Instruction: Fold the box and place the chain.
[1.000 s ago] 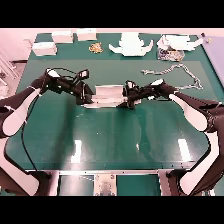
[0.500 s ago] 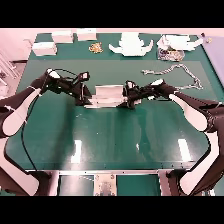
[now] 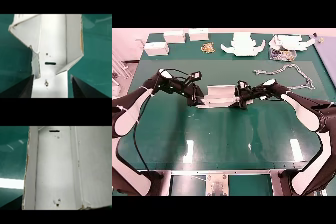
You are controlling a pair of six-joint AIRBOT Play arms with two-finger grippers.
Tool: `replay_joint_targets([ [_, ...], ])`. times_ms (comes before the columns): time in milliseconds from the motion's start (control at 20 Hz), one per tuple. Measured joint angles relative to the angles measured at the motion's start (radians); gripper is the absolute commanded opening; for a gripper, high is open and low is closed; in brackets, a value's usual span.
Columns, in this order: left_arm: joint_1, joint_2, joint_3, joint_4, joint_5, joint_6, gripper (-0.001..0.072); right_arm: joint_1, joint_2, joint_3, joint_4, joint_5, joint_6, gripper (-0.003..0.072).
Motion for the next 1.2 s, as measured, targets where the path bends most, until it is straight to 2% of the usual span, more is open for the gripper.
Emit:
replay_joint_targets([
  [200,0.000,0.000,0.000,-0.008,-0.030,0.002,0.0553,0.000,0.000,0.000,0.000,0.000,0.000,0.0583],
  [250,0.000,0.000,0.000,-0.008,-0.038,0.002,0.0440,0.000,0.000,0.000,0.000,0.000,0.000,0.0584],
  [300,0.000,0.000,0.000,-0.009,-0.042,0.002,0.0375,0.000,0.000,0.000,0.000,0.000,0.000,0.0583],
  [600,-0.018,0.000,0.000,-0.011,-0.047,0.003,0.0377,0.000,0.000,0.000,0.000,-0.001,0.000,0.0583],
  [1200,-0.072,0.000,0.000,0.067,0.083,0.007,0.0376,0.000,0.000,0.000,0.001,-0.001,0.000,0.0583],
])
